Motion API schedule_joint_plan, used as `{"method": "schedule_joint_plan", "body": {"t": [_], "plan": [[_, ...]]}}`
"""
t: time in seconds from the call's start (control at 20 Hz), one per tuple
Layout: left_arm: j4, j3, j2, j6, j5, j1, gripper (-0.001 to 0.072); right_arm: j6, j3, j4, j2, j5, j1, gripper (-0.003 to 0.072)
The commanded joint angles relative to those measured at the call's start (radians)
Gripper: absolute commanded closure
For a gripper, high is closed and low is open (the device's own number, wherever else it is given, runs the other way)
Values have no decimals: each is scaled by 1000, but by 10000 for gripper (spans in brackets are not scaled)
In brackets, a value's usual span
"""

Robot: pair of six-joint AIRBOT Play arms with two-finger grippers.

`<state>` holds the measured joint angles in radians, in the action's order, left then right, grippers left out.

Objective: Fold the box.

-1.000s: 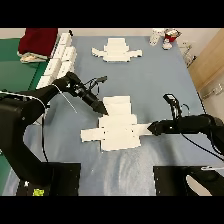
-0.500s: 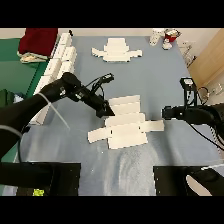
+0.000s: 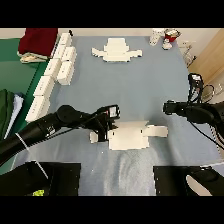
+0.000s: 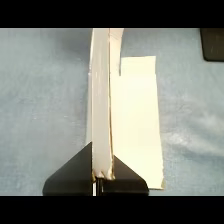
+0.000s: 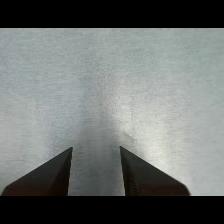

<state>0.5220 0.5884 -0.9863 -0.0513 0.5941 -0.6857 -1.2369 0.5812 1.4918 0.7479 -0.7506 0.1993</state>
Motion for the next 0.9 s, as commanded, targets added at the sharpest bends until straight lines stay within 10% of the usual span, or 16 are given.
{"method": "schedule_joint_plan", "body": {"t": [0.0, 0.45, 0.85], "plan": [[2, -48, 3, -38, -60, -64, 698, 18, 1, 20, 0, 9, 0, 215], [47, -30, -45, -10, -64, -50, 699, 18, 1, 62, 0, 8, 0, 215], [50, 66, -88, 35, 173, 131, 699, 18, 1, 73, 0, 8, 0, 216]]}}
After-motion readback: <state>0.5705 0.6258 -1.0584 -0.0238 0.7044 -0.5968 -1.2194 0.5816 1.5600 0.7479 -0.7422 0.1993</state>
